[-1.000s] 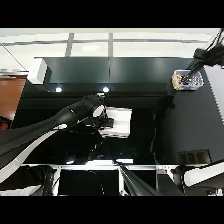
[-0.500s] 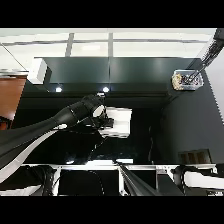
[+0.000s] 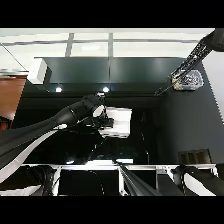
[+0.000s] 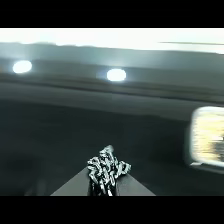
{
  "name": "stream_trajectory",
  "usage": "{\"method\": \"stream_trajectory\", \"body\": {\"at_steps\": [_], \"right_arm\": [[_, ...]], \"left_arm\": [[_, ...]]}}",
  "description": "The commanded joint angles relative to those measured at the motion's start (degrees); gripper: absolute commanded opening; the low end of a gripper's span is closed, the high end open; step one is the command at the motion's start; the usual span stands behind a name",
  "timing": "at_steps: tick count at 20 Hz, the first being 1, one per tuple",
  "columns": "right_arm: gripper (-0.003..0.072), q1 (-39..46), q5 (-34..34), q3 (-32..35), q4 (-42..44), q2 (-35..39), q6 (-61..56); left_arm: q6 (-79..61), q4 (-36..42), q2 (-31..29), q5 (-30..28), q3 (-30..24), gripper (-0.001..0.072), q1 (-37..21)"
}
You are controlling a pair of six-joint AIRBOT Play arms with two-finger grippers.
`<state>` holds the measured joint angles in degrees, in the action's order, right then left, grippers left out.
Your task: Fold the box and place the chain.
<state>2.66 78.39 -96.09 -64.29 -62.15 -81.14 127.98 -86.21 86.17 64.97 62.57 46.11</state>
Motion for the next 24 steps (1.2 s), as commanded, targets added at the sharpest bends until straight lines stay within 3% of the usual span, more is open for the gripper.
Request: {"method": "stream_trajectory", "body": {"at_steps": [1,3,6,11,14,19,22,24], "right_arm": [[0.0013,-2.7,11.6,1.7,14.4,3.7,6.4],[0.0013,-5.7,14.6,3.4,19.6,3.8,8.2],[0.0013,-11.9,14.4,7.5,20.0,3.8,8.0],[0.0013,-20.7,6.3,14.1,26.9,3.3,8.1],[0.0013,-23.6,1.3,16.1,26.8,1.3,8.1],[0.0012,-25.7,0.8,18.4,23.7,-3.2,7.8],[0.0013,-26.5,0.7,23.5,18.3,-3.5,6.1],[0.0013,-28.1,-2.7,28.5,16.7,-3.6,5.9]], "left_arm": [[0.0,0.0,0.0,-0.2,0.0,0.0027,0.0],[0.0,0.0,0.0,-0.2,0.0,0.0027,0.0],[0.0,0.0,0.0,-0.2,0.0,0.0027,0.0],[0.0,0.4,0.0,-0.2,0.0,0.0027,0.0],[0.0,0.4,0.0,-0.2,0.0,0.0027,0.0],[0.0,0.4,0.0,-0.2,0.0,0.0027,0.0],[0.0,0.4,0.0,-0.2,0.0,0.0027,0.0],[0.0,0.4,0.0,-0.2,0.0,0.0027,0.0]]}}
